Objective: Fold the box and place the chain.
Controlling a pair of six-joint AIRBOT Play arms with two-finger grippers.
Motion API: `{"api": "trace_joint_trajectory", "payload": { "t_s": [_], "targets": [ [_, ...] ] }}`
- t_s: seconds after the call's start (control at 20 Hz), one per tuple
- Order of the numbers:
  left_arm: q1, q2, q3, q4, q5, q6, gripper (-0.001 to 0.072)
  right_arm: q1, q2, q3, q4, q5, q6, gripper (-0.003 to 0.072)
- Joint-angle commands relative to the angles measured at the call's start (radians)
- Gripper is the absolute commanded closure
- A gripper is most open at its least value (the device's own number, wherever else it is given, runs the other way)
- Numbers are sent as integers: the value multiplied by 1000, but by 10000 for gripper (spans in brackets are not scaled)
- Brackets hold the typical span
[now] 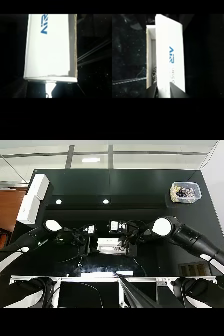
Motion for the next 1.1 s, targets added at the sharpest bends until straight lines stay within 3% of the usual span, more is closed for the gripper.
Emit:
{"api": "trace_joint_trajectory", "payload": {
  "t_s": [0.0, 0.45, 0.5, 0.55, 1.05],
  "targets": [
    [0, 0, 0, 0, 0, 0, 216, 0, 0, 1, -1, 20, 0, 441],
    [0, 0, 0, 0, 0, 0, 216, 0, -2, 1, -2, 23, 0, 423],
    [0, 0, 0, 0, 0, 0, 215, 0, -3, 1, -3, 20, 0, 426],
    [0, 0, 0, 0, 0, 0, 216, 0, -3, 1, -3, 16, 0, 483],
    [0, 0, 0, 0, 0, 0, 216, 0, -4, 1, -3, 21, 0, 483]
  ]
}}
